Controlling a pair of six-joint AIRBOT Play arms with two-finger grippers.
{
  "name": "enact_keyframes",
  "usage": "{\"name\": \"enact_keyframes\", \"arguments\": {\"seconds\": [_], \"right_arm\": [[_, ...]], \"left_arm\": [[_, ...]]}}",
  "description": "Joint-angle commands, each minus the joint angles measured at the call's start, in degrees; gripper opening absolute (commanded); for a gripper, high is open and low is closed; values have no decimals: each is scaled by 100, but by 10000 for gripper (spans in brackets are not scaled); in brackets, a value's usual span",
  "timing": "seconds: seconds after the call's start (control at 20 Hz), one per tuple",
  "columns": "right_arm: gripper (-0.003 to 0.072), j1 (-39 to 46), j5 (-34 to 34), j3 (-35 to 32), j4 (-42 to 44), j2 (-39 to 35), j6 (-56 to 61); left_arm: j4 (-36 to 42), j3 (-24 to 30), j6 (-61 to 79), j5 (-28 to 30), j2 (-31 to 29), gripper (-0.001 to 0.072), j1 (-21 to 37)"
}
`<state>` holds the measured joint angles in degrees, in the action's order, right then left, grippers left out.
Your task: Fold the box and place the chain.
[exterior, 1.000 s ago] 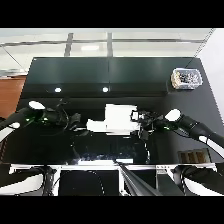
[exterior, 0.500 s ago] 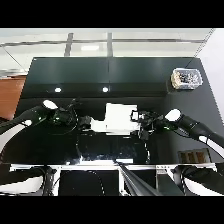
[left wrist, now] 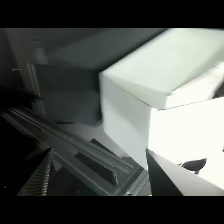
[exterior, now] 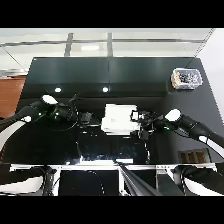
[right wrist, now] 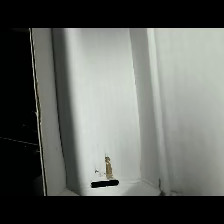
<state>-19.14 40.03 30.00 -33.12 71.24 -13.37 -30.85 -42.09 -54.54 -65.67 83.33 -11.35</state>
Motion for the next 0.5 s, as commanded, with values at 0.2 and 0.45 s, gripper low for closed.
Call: {"name": "enact_keyframes", "arguments": {"seconds": [0.2,0.45], "right_arm": [[228,0,0,-2,2,4,2],[228,0,2,-2,2,4,2]], "left_arm": [[223,-348,31,-271,0,717,-356],[431,-551,149,-420,0,620,-570]]}}
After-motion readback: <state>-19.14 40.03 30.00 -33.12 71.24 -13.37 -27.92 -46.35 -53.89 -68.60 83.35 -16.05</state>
